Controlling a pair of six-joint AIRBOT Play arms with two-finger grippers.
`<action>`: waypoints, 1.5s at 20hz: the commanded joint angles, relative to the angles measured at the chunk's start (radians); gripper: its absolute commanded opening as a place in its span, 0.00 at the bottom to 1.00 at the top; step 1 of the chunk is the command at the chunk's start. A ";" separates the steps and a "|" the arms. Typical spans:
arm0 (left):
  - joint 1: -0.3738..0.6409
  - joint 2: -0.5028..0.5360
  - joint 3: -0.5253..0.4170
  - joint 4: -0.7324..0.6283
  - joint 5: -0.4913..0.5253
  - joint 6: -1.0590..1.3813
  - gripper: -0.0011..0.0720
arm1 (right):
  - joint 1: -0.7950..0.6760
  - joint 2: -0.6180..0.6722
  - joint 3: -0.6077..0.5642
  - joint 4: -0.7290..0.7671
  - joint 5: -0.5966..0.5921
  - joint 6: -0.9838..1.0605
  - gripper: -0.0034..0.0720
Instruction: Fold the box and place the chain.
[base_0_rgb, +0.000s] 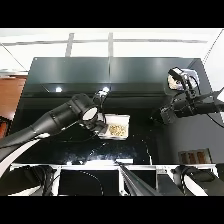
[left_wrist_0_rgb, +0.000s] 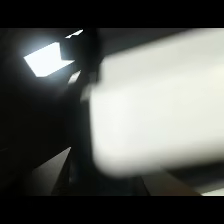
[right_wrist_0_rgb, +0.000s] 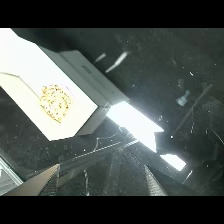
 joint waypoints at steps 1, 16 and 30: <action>0.019 0.108 0.001 0.031 -0.104 0.316 0.59 | 0.000 0.000 0.000 0.000 -0.007 0.007 0.86; 0.848 0.431 -0.698 -0.737 0.386 1.429 0.72 | 0.000 0.000 0.000 -0.002 -0.025 0.054 0.86; 0.606 0.060 -0.458 -0.977 0.341 2.091 0.99 | 0.000 0.000 0.000 -0.002 -0.063 0.054 0.86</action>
